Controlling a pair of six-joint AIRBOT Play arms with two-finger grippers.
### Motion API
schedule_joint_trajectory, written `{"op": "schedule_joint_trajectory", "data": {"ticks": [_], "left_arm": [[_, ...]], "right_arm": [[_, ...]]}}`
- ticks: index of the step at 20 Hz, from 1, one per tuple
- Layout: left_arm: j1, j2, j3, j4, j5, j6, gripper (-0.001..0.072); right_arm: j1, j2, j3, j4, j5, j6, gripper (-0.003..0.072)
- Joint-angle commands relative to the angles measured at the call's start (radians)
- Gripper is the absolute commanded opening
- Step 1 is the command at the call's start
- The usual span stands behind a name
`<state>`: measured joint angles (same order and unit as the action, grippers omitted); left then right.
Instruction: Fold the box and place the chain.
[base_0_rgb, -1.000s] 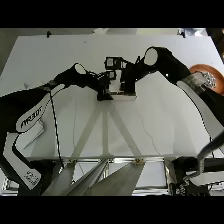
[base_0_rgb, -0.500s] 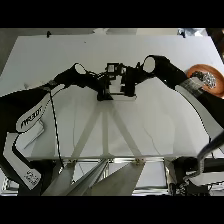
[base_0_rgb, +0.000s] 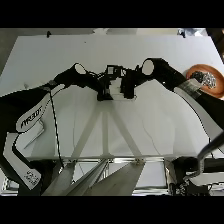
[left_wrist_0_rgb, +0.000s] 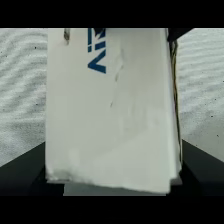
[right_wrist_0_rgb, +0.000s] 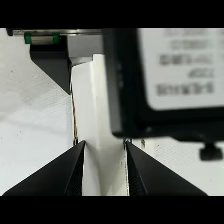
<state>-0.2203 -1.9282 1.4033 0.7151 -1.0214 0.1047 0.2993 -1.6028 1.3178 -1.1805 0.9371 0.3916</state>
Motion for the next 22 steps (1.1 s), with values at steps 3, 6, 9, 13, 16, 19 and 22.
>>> {"op": "schedule_joint_trajectory", "data": {"ticks": [3,6,9,13,16,19,22], "left_arm": [[0.000,-0.001,0.000,0.000,0.000,0.000,0.0019],[0.000,-0.001,0.000,0.000,0.000,-0.001,0.0019],[0.000,-0.001,0.000,0.000,0.000,-0.001,0.0019],[0.000,-0.001,0.000,0.000,0.000,-0.001,0.0019],[0.000,-0.001,0.000,0.000,0.000,-0.001,0.0019],[0.000,-0.001,0.000,0.000,0.000,0.000,0.0019],[0.000,-0.001,0.000,0.000,0.000,-0.001,0.0019]], "right_arm": [[0.007,-0.002,-0.030,0.000,0.019,0.005,0.0297],[0.007,0.003,-0.029,0.000,0.019,0.005,0.0359],[0.007,0.034,-0.029,0.000,0.013,0.004,0.0361],[0.007,0.098,-0.029,-0.002,0.005,0.004,0.0417],[0.003,0.131,-0.029,-0.002,0.005,0.082,0.0404],[-0.026,0.151,-0.030,0.005,0.008,0.270,0.0197],[-0.080,0.148,-0.030,0.058,0.019,0.511,0.0011]]}}
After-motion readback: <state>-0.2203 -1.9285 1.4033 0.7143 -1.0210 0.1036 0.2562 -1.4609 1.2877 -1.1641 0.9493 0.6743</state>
